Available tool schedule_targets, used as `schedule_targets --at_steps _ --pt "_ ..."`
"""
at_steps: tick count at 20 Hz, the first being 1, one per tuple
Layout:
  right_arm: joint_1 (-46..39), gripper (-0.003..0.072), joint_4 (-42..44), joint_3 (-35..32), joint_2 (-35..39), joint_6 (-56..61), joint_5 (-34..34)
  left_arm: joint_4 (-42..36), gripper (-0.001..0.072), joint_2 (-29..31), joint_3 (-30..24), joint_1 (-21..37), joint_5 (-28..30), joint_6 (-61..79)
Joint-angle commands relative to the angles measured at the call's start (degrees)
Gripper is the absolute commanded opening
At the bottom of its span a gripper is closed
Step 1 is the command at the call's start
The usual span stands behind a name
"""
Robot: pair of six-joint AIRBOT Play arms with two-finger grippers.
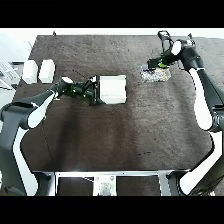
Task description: Fold the box and place the chain.
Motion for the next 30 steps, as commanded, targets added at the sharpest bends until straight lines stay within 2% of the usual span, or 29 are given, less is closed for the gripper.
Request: schedule_targets --at_steps 1,7,9,12,13,14,16,17,20,24,30 --pt "-4.35 0.0523 10.27 0.04 -4.09 -8.00 -3.13 0.02 0.0530 -0.02 0.00 0.07 0.04 0.02" --pt "-4.48 0.0490 16.85 0.04 -8.02 -12.44 -2.43 0.02 0.0530 -0.02 0.00 0.07 0.37 0.02" --pt "-4.37 0.0449 17.16 0.04 -8.02 -12.46 -1.44 0.02 0.0530 -0.02 0.00 0.07 0.50 0.02" --pt "-3.54 0.0441 17.75 0.04 -8.26 -12.66 0.96 0.02 0.0530 -0.02 0.00 0.07 0.52 0.02" --pt "-3.21 0.0412 17.53 0.04 -8.46 -12.68 0.98 0.02 0.0530 -0.02 0.00 0.07 0.52 0.02" --pt "-2.93 0.0361 17.53 0.04 -8.72 -12.66 0.96 0.02 0.0530 -0.02 0.00 0.07 0.52 0.02" --pt "-2.93 0.0050 17.53 0.04 -8.98 -12.63 -0.42 0.02 0.0530 -0.02 0.00 0.07 0.52 0.00" --pt "-2.97 0.0008 17.51 0.37 -8.85 -12.61 -1.01 0.02 0.0530 -0.02 0.00 0.07 0.50 0.02" --pt "-3.06 0.0006 15.96 2.25 -7.41 -11.08 -0.96 0.02 0.0530 -0.02 0.00 0.07 0.46 0.00" --pt "-2.95 0.0005 11.91 2.29 -1.01 -9.79 -0.92 0.02 0.0530 -0.02 0.00 0.07 0.46 0.00" --pt "-0.79 0.0005 10.16 2.32 16.96 -9.86 -2.12 0.00 0.0530 -0.02 0.00 0.07 0.46 0.00"
